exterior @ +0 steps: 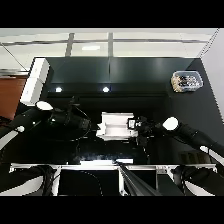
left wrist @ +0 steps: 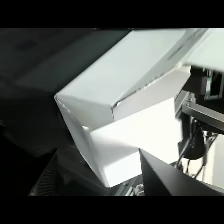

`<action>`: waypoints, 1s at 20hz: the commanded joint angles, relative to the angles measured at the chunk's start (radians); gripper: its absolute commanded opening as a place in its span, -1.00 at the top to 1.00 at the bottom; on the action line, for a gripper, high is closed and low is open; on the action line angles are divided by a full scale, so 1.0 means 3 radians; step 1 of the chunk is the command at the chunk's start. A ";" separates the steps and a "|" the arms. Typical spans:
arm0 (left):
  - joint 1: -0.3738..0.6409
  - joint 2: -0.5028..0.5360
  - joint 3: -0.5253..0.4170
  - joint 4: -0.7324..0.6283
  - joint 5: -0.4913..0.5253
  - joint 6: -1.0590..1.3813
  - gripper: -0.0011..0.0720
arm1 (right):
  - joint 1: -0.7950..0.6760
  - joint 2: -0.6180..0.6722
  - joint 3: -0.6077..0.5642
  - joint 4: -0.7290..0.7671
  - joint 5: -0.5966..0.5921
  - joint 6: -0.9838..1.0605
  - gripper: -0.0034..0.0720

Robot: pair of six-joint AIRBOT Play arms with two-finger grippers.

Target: Fold the box and place the chain.

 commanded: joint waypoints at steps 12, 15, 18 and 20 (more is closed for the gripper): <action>-0.1033 0.0003 0.0917 0.1518 0.0200 -0.2225 -0.29 | 0.0000 0.0000 0.0000 0.0001 0.0000 0.0001 -0.35; -0.1191 0.0003 0.0917 0.1558 0.0275 -0.2328 -0.28 | 0.0000 0.0000 0.0000 0.0001 -0.0001 0.0001 -0.35; -0.1362 -0.0008 0.0918 0.1680 0.0401 -0.2551 -0.29 | 0.0000 0.0000 0.0000 0.0003 0.0000 0.0001 -0.35; -0.1465 -0.0010 0.0918 0.1887 0.0446 -0.2772 -0.28 | 0.0000 0.0000 0.0000 0.0001 0.0000 0.0001 -0.35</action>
